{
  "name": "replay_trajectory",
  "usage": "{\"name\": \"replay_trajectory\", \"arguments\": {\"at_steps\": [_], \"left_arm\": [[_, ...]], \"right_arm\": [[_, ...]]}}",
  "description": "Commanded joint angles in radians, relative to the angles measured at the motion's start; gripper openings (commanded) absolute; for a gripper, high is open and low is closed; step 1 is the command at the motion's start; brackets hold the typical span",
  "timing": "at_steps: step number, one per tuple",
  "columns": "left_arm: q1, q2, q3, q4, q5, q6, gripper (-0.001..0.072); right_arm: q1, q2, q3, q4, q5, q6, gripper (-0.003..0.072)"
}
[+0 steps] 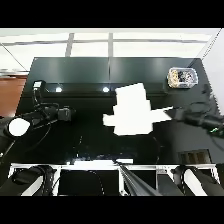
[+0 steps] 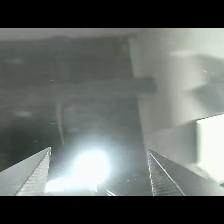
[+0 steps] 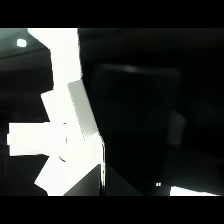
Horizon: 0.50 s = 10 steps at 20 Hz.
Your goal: Fold the box and place the chain.
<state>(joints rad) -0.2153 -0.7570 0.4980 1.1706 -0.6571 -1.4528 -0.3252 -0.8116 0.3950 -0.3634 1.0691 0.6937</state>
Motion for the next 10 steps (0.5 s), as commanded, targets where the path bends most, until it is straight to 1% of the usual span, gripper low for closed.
{"name": "replay_trajectory", "arguments": {"at_steps": [1,2,3,4,5,6,7,8,10], "left_arm": [[0.016,-0.126,0.07,-0.298,-0.061,0.254,0.0695],[0.044,-0.193,0.105,-0.401,-0.116,0.319,0.0697],[0.089,-0.27,0.143,-0.529,-0.197,0.395,0.0697],[0.133,-0.343,0.175,-0.661,-0.286,0.493,0.0698],[0.174,-0.422,0.205,-0.764,-0.392,0.575,0.0697],[0.198,-0.489,0.233,-0.79,-0.47,0.602,0.0697],[0.208,-0.557,0.264,-0.786,-0.524,0.619,0.0697],[0.207,-0.611,0.291,-0.786,-0.555,0.643,0.0698],[0.185,-0.713,0.363,-0.769,-0.584,0.687,0.0697]], "right_arm": [[0.327,0.171,-0.172,0.18,-0.36,0.017,0.0017],[0.415,0.174,-0.179,0.179,-0.445,0.042,0.0017],[0.5,0.173,-0.179,0.179,-0.523,0.053,0.0016],[0.567,0.173,-0.179,0.18,-0.582,0.055,0.0016],[0.626,0.173,-0.179,0.179,-0.631,0.058,0.0017],[0.667,0.173,-0.179,0.179,-0.657,0.061,0.0017],[0.7,0.173,-0.179,0.179,-0.674,0.075,0.0017],[0.721,0.173,-0.179,0.179,-0.675,0.078,0.0017],[0.739,0.173,-0.179,0.179,-0.674,0.085,0.0017]]}}
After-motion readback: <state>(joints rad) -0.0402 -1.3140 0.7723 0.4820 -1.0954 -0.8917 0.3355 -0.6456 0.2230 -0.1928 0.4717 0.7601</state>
